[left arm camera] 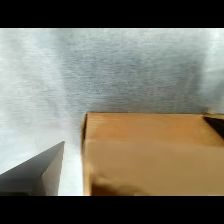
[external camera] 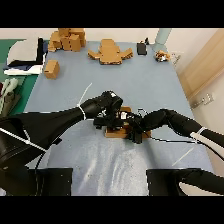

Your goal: Fold the box.

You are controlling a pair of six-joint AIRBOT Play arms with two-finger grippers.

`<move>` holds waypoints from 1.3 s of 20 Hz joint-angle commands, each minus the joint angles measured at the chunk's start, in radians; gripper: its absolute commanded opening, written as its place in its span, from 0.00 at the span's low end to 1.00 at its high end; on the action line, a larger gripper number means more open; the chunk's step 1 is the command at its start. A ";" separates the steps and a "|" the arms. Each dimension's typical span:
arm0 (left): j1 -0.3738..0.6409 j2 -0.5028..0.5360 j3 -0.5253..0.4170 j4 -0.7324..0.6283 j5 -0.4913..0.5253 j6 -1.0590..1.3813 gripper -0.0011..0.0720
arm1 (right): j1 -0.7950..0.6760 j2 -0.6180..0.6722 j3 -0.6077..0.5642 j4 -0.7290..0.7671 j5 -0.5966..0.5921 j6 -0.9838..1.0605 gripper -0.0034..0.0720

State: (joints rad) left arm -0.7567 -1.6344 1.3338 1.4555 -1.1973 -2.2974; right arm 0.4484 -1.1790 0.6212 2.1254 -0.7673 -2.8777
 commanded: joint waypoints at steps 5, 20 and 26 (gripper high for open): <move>0.008 -0.007 0.001 0.004 0.028 -0.007 0.81 | 0.000 0.000 0.000 -0.001 -0.001 0.001 0.72; -0.013 -0.023 0.001 0.000 -0.025 -0.003 0.30 | 0.000 0.000 0.000 -0.001 -0.001 0.001 0.72; -0.012 -0.021 0.001 0.000 -0.035 -0.006 0.72 | 0.000 0.000 0.000 -0.001 -0.001 0.001 0.72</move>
State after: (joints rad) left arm -0.7681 -1.6577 1.3338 1.4536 -1.2179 -2.3047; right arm 0.4488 -1.1790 0.6212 2.1265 -0.7719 -2.8769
